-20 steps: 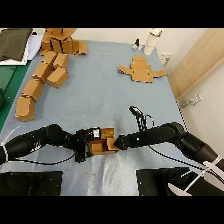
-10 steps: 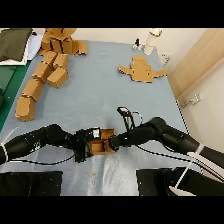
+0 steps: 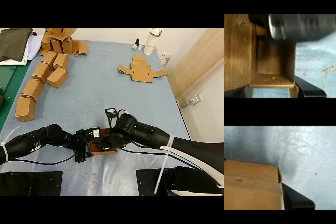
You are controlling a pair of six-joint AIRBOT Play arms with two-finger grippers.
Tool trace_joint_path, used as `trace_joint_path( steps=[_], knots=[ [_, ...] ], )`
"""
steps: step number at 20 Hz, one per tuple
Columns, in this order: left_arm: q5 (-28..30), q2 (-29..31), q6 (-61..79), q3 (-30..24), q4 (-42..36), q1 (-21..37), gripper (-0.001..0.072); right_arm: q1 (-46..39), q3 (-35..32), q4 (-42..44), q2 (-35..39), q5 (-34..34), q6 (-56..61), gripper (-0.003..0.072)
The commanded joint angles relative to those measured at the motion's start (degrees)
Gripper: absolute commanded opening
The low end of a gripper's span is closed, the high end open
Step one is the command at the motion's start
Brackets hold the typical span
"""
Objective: Fold the box.
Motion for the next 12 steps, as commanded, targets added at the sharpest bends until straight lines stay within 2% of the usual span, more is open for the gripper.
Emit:
trace_joint_path(
  steps=[1,2,5,8,11,12],
  knots=[
    [0.0,0.0,0.0,0.0,0.0,0.0,0.0532,2.2,3.5,-1.7,-3.9,-2.5,5.2,0.0453],
    [0.0,0.0,0.0,0.0,0.0,0.0,0.0532,2.1,3.6,-1.7,-4.3,-3.4,5.9,0.0442],
    [0.0,0.0,0.0,0.0,0.0,0.0,0.0532,2.0,3.6,-2.7,-4.6,-6.6,6.7,0.0160],
    [0.0,0.0,0.0,0.0,0.0,0.0,0.0532,2.1,3.6,-2.7,-4.6,-6.7,6.7,0.0003],
    [0.0,0.0,0.0,0.0,0.0,0.0,0.0531,2.2,3.6,-2.7,-4.6,-5.6,6.6,0.0004],
    [0.0,0.0,0.0,0.0,0.0,0.0,0.0532,2.2,3.6,-2.5,-4.5,-5.1,6.7,0.0060]
  ],
)
